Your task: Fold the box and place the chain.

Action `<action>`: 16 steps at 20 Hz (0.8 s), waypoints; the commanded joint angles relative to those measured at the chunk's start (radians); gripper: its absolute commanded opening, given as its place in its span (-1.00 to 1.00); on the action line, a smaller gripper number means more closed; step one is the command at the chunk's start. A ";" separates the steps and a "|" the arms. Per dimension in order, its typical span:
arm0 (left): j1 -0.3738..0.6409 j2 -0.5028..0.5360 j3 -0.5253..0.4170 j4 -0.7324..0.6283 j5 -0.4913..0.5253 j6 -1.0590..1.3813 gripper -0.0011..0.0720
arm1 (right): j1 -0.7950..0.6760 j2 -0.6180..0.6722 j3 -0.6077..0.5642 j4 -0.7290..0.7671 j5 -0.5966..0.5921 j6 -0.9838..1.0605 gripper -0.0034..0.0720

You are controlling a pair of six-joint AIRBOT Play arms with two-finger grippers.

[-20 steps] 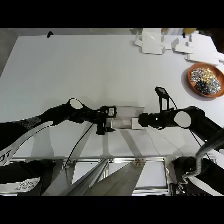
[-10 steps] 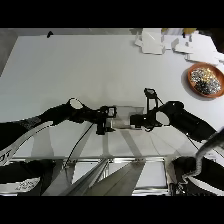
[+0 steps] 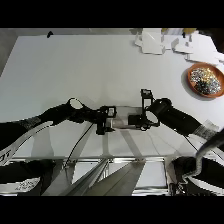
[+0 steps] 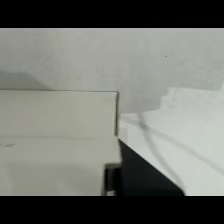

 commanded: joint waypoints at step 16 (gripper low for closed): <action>0.000 0.001 0.000 -0.001 -0.001 0.000 -0.62 | 0.003 -0.038 0.004 -0.016 0.001 -0.001 -0.86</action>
